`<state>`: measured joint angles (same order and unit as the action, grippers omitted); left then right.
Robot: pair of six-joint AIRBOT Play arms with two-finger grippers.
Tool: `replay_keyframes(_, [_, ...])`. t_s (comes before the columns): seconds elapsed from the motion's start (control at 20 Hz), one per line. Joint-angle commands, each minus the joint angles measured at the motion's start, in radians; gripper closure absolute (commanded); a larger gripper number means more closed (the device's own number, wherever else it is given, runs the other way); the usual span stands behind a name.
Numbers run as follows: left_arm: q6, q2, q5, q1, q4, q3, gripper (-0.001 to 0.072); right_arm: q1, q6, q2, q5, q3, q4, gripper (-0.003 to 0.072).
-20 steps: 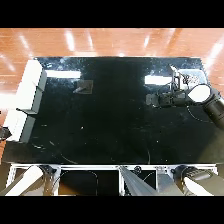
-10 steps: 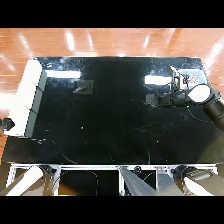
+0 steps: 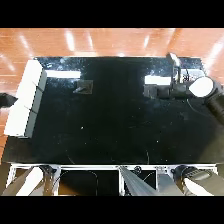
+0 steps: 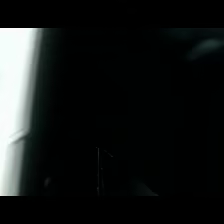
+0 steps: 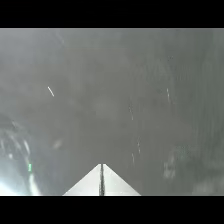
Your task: Fold the box and place the chain.
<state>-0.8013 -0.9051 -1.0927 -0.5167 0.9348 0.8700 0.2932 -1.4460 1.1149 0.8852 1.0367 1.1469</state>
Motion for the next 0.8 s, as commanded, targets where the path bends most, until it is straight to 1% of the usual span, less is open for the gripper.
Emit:
replay_keyframes(0.0, [-0.045, 0.049, 0.077, 0.394, -0.084, 0.009, 0.0690, 0.076, -0.157, 0.076, 0.092, 0.269, 0.334, 0.0655])
replay_keyframes(0.05, [-0.128, 0.045, 0.183, 0.531, 0.018, 0.009, 0.0690, 0.074, -0.246, 0.107, 0.160, 0.329, 0.452, 0.0655])
replay_keyframes(0.1, [-0.326, 0.029, 0.305, 0.651, 0.191, 0.006, 0.0689, 0.053, -0.327, 0.122, 0.224, 0.350, 0.539, 0.0656])
replay_keyframes(0.15, [-0.545, 0.003, 0.386, 0.727, 0.344, 0.005, 0.0689, 0.021, -0.389, 0.124, 0.282, 0.336, 0.556, 0.0657])
replay_keyframes(0.2, [-0.732, -0.036, 0.412, 0.768, 0.461, 0.006, 0.0687, -0.017, -0.413, 0.121, 0.341, 0.301, 0.526, 0.0657])
replay_keyframes(0.25, [-0.803, -0.080, 0.375, 0.782, 0.506, 0.006, 0.0688, -0.041, -0.403, 0.115, 0.370, 0.244, 0.500, 0.0656])
replay_keyframes(0.35, [-0.801, -0.145, 0.243, 0.788, 0.489, 0.008, 0.0687, -0.052, -0.378, 0.113, 0.401, 0.166, 0.520, 0.0656])
replay_keyframes(0.4, [-0.801, -0.159, 0.219, 0.789, 0.488, 0.008, 0.0687, -0.054, -0.379, 0.113, 0.404, 0.154, 0.532, 0.0656])
replay_keyframes(0.5, [-0.801, -0.153, 0.222, 0.787, 0.489, 0.013, 0.0687, -0.054, -0.380, 0.113, 0.428, 0.154, 0.525, 0.0656])
replay_keyframes(0.75, [-0.800, -0.153, 0.231, 0.787, 0.489, 0.014, 0.0687, -0.054, -0.380, 0.113, 0.431, 0.154, 0.530, 0.0657])
